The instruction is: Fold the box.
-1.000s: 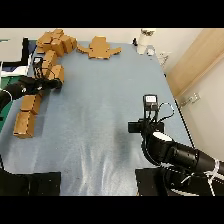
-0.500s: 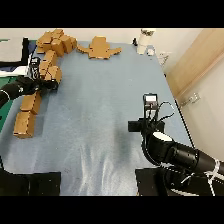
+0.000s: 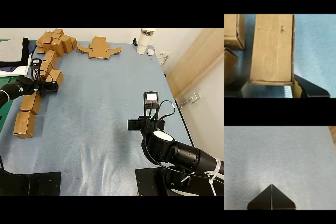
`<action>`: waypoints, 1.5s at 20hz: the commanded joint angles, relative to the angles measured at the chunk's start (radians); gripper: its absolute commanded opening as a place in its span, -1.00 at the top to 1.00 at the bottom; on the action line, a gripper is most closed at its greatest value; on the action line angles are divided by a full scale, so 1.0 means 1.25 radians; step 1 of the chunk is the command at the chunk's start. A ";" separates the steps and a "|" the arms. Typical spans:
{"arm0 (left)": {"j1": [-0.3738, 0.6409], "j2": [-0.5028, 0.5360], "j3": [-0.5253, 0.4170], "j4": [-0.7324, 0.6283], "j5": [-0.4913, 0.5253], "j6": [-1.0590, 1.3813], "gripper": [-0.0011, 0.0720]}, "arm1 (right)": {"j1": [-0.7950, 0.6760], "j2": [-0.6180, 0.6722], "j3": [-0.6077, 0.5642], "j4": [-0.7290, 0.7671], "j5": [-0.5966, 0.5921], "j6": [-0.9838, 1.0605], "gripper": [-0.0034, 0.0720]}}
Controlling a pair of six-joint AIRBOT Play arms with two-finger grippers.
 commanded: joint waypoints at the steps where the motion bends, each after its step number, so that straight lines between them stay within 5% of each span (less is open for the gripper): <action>1: 0.007 0.005 0.002 0.014 -0.036 -0.003 -0.92 | 0.000 0.001 0.001 0.005 0.000 0.000 0.90; 5: 0.053 0.059 0.003 0.031 -0.169 -0.002 -0.92 | 0.000 0.001 0.002 0.011 0.000 0.000 0.90; 10: 0.110 0.163 0.011 0.067 -0.451 -0.016 -0.91 | -0.010 0.000 0.002 0.072 0.024 -0.001 0.90; 11: 0.109 0.183 0.011 0.050 -0.518 -0.033 -0.42 | -0.030 -0.002 0.001 0.109 0.062 -0.024 0.90; 12: 0.102 0.202 0.011 0.016 -0.592 -0.039 0.71 | -0.063 -0.007 0.002 0.144 0.119 -0.063 0.90; 13: 0.087 0.218 0.011 -0.012 -0.628 -0.040 0.94 | -0.106 -0.016 0.006 0.178 0.173 -0.098 0.90; 18: -0.123 0.265 0.011 -0.064 -0.631 -0.109 0.94 | -0.387 -0.167 0.164 0.483 0.327 -0.502 0.90; 23: -0.341 0.232 0.024 -0.066 -0.538 -0.147 0.94 | -0.448 -0.392 0.388 0.655 0.325 -0.756 0.90; 30: -0.395 0.219 0.028 -0.068 -0.457 -0.162 0.94 | -0.447 -0.490 0.456 0.770 0.301 -0.787 0.90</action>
